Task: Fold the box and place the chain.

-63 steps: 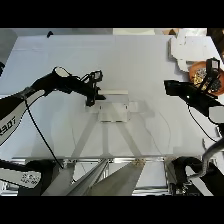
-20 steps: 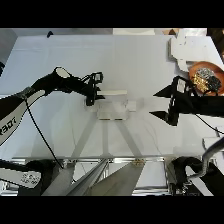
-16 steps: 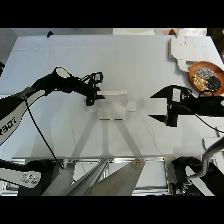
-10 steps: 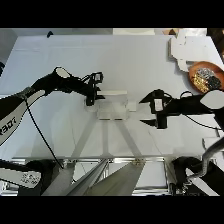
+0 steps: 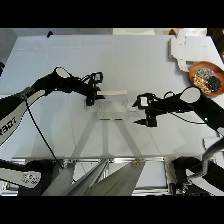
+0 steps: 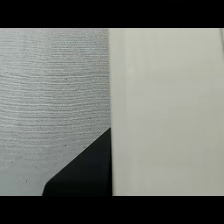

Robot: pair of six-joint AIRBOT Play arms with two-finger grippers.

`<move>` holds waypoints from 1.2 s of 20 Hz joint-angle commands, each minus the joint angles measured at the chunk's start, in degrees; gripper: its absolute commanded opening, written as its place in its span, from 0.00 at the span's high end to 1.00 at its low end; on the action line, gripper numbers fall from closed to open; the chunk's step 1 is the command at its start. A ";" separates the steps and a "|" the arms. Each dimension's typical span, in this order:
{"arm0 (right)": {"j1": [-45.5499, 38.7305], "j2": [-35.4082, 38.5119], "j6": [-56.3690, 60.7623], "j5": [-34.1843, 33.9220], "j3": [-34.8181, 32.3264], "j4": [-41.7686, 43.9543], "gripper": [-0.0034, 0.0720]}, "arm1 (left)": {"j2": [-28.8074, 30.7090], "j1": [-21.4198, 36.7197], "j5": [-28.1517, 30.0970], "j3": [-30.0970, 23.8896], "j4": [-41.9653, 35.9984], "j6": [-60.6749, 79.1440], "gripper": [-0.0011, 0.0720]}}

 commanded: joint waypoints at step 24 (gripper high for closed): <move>3.13 -10.93 -18.45 -19.65 -8.02 20.04 0.04 | 0.02 -0.04 0.00 -0.02 0.00 0.00 0.97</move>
